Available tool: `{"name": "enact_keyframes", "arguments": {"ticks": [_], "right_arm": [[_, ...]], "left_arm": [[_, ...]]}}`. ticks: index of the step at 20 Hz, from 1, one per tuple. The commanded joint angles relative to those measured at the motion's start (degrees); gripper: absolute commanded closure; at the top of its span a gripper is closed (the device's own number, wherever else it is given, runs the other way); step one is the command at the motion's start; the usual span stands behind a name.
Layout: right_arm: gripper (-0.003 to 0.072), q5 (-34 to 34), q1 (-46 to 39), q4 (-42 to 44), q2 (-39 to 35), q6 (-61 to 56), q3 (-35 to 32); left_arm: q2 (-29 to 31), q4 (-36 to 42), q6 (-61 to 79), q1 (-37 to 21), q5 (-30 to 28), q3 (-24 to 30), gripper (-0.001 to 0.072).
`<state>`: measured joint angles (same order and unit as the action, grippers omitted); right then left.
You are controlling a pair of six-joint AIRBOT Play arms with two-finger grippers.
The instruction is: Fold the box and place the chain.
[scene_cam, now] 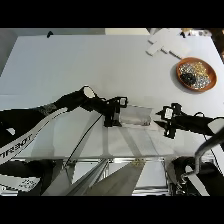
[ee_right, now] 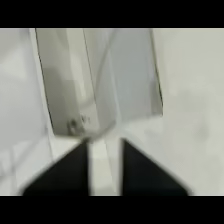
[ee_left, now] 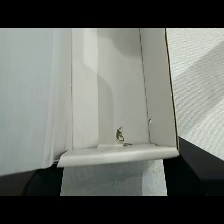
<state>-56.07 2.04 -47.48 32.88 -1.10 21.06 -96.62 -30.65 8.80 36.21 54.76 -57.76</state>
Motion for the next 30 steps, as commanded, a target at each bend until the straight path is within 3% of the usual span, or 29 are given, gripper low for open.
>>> {"name": "enact_keyframes", "arguments": {"ticks": [1,5,8,12,16,21,26,30], "right_arm": [[0.0666,-3.4,0.0,14.5,-1.4,-0.6,-0.3],[0.0666,0.4,0.0,25.7,8.2,5.9,-0.9],[0.0666,10.5,0.0,35.2,17.4,6.9,-0.9],[0.0666,19.3,0.0,37.2,25.2,2.5,-0.9],[0.0665,16.8,0.0,35.6,25.5,2.4,-0.9],[0.0665,15.4,0.0,23.2,25.5,-4.9,-0.9],[0.0665,8.4,0.0,27.1,24.3,-5.1,0.2],[0.0665,4.0,0.0,26.7,18.0,-5.0,4.3]], "left_arm": [[0.0,0.0,0.0,0.0,-0.1,0.0,0.0539],[0.0,0.0,0.0,0.0,-0.1,0.0,0.0539],[0.0,0.0,0.0,0.0,-0.1,0.0,0.0539],[0.0,0.0,0.0,0.0,-0.1,0.0,0.0539],[0.0,0.0,0.0,0.0,-0.1,0.0,0.0539],[0.0,0.0,0.0,0.0,-0.1,0.0,0.0539],[0.0,0.0,0.0,0.0,-0.1,0.0,0.0539],[0.0,0.0,0.0,0.0,-0.1,0.0,0.0539]]}}
